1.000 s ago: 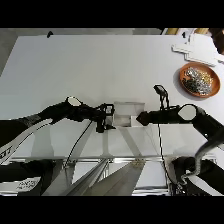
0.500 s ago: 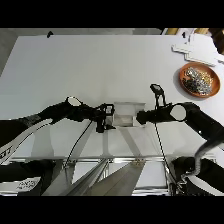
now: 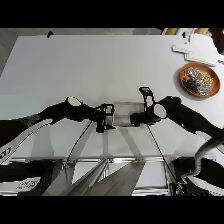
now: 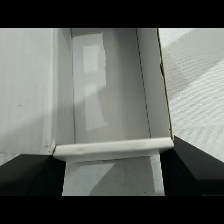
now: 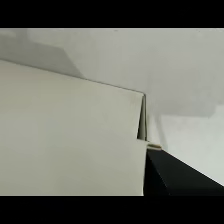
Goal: Fold the box and place the chain.
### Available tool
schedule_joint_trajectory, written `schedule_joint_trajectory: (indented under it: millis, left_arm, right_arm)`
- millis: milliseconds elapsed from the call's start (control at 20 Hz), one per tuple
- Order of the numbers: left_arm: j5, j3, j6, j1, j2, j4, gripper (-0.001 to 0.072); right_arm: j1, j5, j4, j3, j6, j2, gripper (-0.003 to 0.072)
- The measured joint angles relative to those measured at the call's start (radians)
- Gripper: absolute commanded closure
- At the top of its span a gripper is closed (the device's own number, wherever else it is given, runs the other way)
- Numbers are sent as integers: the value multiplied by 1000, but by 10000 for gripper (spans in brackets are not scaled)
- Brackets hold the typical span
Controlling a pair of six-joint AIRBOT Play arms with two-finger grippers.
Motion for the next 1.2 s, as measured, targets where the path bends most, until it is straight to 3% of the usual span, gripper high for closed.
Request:
schedule_joint_trajectory:
  millis: [400, 700, 800, 950, 1000, 1050, 1200]
  left_arm:
    - [0, 0, 0, 0, 0, 0, 505]
    - [-1, 0, -1, 0, 0, 0, 505]
    - [-2, 0, -2, 0, 0, 1, 505]
    - [-2, 0, -2, 0, 0, 2, 505]
    - [-2, 0, -2, 0, 0, 1, 505]
    - [-2, 0, -1, 0, 0, 1, 505]
    - [0, 0, 2, 0, 0, 1, 505]
  right_arm:
    - [61, 76, -120, 93, 189, -81, 302]
    - [85, 92, -149, 104, 230, -112, 540]
    - [90, 98, -153, 105, 236, -116, 668]
    - [93, 99, -151, 106, 239, -119, 666]
    - [94, 98, -151, 106, 238, -120, 593]
    - [95, 90, -149, 106, 233, -122, 424]
    - [95, 72, -134, 106, 232, -124, 400]
